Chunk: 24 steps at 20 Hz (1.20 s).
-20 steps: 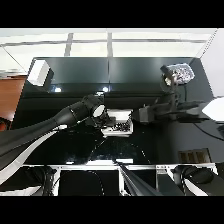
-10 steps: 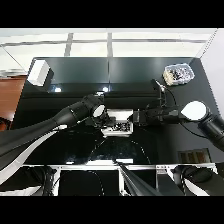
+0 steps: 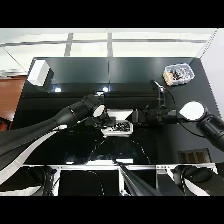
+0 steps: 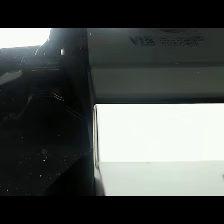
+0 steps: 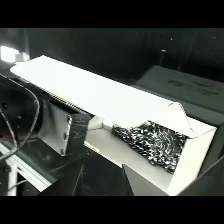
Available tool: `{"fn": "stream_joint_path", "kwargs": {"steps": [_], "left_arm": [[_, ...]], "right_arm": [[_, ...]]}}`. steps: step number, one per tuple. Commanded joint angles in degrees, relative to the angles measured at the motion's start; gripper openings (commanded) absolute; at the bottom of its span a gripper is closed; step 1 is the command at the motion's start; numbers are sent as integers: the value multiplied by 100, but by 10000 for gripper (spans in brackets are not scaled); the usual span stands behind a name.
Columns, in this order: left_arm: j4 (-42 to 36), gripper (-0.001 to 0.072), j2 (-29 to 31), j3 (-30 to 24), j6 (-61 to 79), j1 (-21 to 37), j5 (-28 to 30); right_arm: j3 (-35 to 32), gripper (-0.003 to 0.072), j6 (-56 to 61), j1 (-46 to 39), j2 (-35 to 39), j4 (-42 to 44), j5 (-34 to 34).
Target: Fold the box and place the chain.
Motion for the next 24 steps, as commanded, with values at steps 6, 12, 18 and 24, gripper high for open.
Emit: {"fn": "stream_joint_path", "kwargs": {"steps": [6,12,18,24], "left_arm": [[2,27,2,0,146,4,-13],[118,570,227,415,94,-9,-363],[1613,570,1591,170,743,-149,-1554],[1860,570,3491,-2144,625,1305,-1029]], "right_arm": [[2,288,0,-713,4,-1541,505],[2,288,-4,-728,4,-1569,490],[0,289,-4,-728,4,-1624,514],[0,289,0,-726,4,-1620,487]]}}
